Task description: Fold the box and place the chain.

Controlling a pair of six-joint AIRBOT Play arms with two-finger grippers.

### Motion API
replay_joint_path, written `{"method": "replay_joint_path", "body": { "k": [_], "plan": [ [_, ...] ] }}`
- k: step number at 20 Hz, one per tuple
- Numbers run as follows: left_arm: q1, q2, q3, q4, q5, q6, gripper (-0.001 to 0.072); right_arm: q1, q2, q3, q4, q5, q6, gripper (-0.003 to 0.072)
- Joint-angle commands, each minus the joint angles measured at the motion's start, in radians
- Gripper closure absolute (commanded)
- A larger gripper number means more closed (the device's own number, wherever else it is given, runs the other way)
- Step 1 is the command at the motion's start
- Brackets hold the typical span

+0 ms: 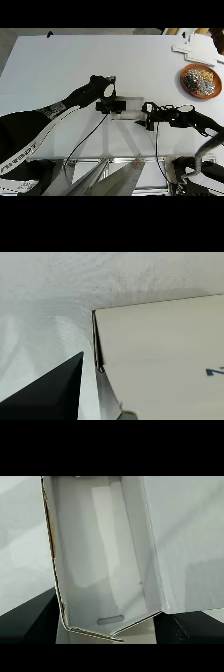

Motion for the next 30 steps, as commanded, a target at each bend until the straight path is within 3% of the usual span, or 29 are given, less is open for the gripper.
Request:
{"method": "replay_joint_path", "body": {
  "k": [1,10,17,20,30],
  "plan": [
    [0.002,-0.011,0.015,0.002,-0.014,-0.015,0.0318,-0.001,0.000,0.000,0.000,0.000,0.000,0.0348],
    [0.017,-0.056,0.119,0.043,-0.191,-0.010,0.0318,-0.001,0.000,0.000,0.000,0.000,0.000,0.0348],
    [-0.006,-0.097,0.130,0.050,-0.187,-0.013,0.0325,-0.001,0.000,0.000,0.000,0.000,0.000,0.0348],
    [-0.031,-0.113,0.130,0.082,-0.186,-0.039,0.0446,-0.001,0.000,0.000,0.000,0.000,0.000,0.0348],
    [-0.062,-0.118,0.130,0.130,-0.183,-0.076,0.0432,-0.001,0.000,0.000,0.000,0.000,0.000,0.0348]
  ]
}}
